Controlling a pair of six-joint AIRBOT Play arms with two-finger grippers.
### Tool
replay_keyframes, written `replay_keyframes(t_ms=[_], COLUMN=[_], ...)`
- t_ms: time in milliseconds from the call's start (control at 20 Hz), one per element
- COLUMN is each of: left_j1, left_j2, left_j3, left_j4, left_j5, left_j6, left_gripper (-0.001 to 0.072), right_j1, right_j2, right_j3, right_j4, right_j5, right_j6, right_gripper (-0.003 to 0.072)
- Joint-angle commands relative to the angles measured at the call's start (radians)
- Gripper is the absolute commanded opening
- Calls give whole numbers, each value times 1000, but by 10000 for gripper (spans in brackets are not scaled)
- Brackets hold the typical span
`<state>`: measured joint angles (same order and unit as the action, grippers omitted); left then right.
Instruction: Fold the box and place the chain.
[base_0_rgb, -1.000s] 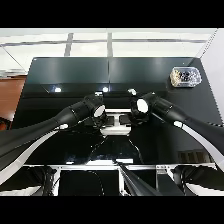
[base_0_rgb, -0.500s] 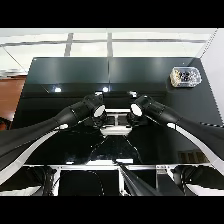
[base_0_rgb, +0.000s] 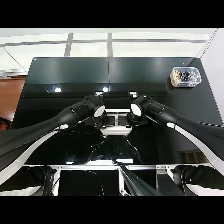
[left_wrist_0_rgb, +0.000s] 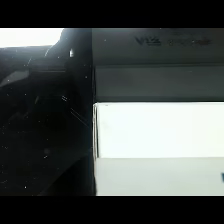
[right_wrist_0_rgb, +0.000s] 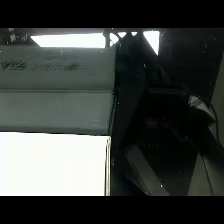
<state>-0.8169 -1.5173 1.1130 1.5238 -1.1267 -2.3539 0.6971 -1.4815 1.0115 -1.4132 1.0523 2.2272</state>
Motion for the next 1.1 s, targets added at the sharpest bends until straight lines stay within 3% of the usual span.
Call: replay_keyframes(t_ms=[0,50,100,150,200,350,500,600,800,850,1000,1050], left_j1=[-1,-1,-1,-1,-1,-1,-1,-1,-1,-1,-1,-1], left_j2=[0,0,0,0,0,0,0,0,0,0,0,0], left_j3=[1,1,1,1,1,1,1,1,1,1,1,1], left_j4=[1,1,1,1,1,1,1,2,2,2,2,2], left_j5=[-4,-4,-4,-4,-4,-5,-5,-5,-5,-5,-5,-5], left_j6=[0,0,0,0,0,0,0,0,1,0,1,1], left_gripper=[25,25,25,25,25,25,25,25,25,25,25,25], right_j1=[1,1,1,1,1,1,0,-3,-80,-138,-369,-449], right_j2=[0,1,4,11,21,90,247,368,470,469,457,438], right_j3=[0,0,0,0,0,0,0,0,-8,-23,-102,-131], right_j4=[2,2,1,1,-2,-4,-30,-183,-696,-760,-728,-683], right_j5=[0,0,0,-3,-2,1,34,96,179,122,-228,-344], right_j6=[3,2,2,1,-13,-98,-196,-202,-210,-212,-199,-174], right_gripper=[14,17,81,288,309,309,309,309,308,308,335,677])
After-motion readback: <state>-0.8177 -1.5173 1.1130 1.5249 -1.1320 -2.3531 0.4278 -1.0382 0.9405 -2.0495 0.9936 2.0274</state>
